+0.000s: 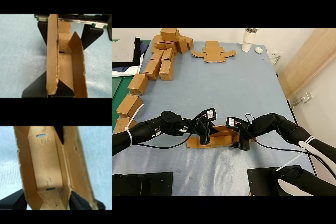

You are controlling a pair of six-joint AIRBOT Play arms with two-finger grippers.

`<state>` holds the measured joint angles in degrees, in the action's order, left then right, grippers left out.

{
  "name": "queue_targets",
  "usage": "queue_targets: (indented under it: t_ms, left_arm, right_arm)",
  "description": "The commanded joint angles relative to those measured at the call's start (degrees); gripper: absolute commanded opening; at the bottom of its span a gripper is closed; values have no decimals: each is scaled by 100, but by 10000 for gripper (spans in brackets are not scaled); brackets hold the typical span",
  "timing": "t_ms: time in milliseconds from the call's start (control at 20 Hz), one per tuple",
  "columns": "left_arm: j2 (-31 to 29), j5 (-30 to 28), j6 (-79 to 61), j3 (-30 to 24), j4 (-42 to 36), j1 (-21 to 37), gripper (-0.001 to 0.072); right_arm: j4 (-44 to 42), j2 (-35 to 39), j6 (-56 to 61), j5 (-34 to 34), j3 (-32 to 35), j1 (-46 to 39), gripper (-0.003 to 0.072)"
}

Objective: Fold the box.

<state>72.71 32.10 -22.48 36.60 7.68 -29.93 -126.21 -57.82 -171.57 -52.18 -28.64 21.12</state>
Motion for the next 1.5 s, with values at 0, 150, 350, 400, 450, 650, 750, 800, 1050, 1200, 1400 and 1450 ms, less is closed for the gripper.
queue_targets:
  t_ms: [0,150,350,400,450,650,750,800,1050,1200,1400,1450]
  left_arm:
    - [4,-2,0,0,0,0,11]
    - [4,-2,0,0,0,0,11]
    - [4,-4,0,0,0,0,11]
    - [4,-4,0,0,0,0,11]
    - [4,-4,0,0,0,0,11]
    - [4,-4,0,0,0,0,11]
    - [4,-4,0,0,0,0,12]
    - [4,-4,0,0,0,0,11]
    - [4,-4,0,0,0,0,11]
    - [4,0,0,0,0,0,11]
    - [4,-4,0,0,0,0,12]
    - [4,-2,0,0,0,0,11]
  right_arm:
    - [37,37,9,-22,-2,4,719]
    - [35,-48,-15,94,4,4,718]
    - [-63,-103,-35,131,-9,35,718]
    - [-42,-105,-35,131,-9,90,718]
    - [-44,-109,-35,131,-9,144,718]
    - [11,-116,-35,153,-7,385,707]
    - [173,-116,-35,275,2,376,707]
    - [306,-116,-35,280,4,376,707]
    - [402,-131,-35,280,4,376,707]
    - [398,-286,-35,278,4,376,664]
    - [345,-326,-35,278,2,376,614]
    - [341,-326,-35,260,2,376,574]
